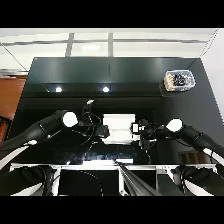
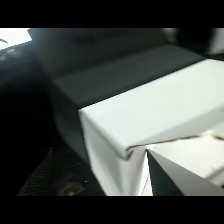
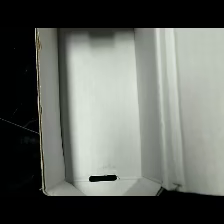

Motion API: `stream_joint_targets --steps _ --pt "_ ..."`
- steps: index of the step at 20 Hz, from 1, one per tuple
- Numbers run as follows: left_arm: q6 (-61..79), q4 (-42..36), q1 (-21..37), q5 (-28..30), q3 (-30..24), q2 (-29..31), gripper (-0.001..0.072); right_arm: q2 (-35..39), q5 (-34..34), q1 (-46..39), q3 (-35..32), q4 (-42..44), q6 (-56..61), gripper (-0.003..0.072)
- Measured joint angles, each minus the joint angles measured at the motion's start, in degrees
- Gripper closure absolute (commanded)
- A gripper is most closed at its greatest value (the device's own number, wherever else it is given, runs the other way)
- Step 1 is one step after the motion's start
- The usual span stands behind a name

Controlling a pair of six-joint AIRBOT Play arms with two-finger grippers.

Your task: Fold the box and place the chain.

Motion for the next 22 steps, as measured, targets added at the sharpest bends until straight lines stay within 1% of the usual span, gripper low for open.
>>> stream_joint_targets --steps 3,8,9,10,13,14,15,16,18,22 --pt "-10.80 9.07 -3.21 -2.40 3.10 -1.01 0.0028 0.00 0.00 0.00 0.00 0.00 0.00 0.0198" --pt "-26.12 20.92 -9.22 -9.07 8.57 -3.58 0.0034 0.00 0.00 0.00 0.00 0.02 0.00 0.0198" --pt "-28.44 22.62 -10.43 -10.10 9.60 -4.28 0.0111 0.00 0.00 0.00 0.00 0.02 0.00 0.0198" --pt "-30.47 24.06 -11.61 -10.60 10.73 -5.11 0.0209 0.00 0.00 0.00 0.00 0.02 0.00 0.0198" --pt "-33.81 26.51 -13.97 -11.91 13.20 -7.43 0.0218 0.00 0.00 0.00 0.00 0.00 0.00 0.0199" --pt "-34.60 26.99 -14.36 -12.02 13.66 -7.98 0.0282 0.00 0.00 0.00 0.00 0.00 0.00 0.0198" --pt "-35.43 27.30 -14.64 -12.00 13.99 -8.44 0.0327 0.00 0.02 0.00 0.00 0.00 0.00 0.0198" --pt "-36.15 27.61 -14.84 -12.04 14.23 -8.81 0.0326 0.00 0.02 0.00 0.00 0.00 0.00 0.0198" --pt "-37.29 27.87 -15.08 -11.93 14.53 -9.27 0.0366 0.00 0.02 0.00 0.00 0.00 0.00 0.0198" --pt "-38.21 28.02 -15.30 -10.97 14.84 -9.92 0.0366 0.00 0.04 0.00 0.00 -0.02 0.00 0.0198"
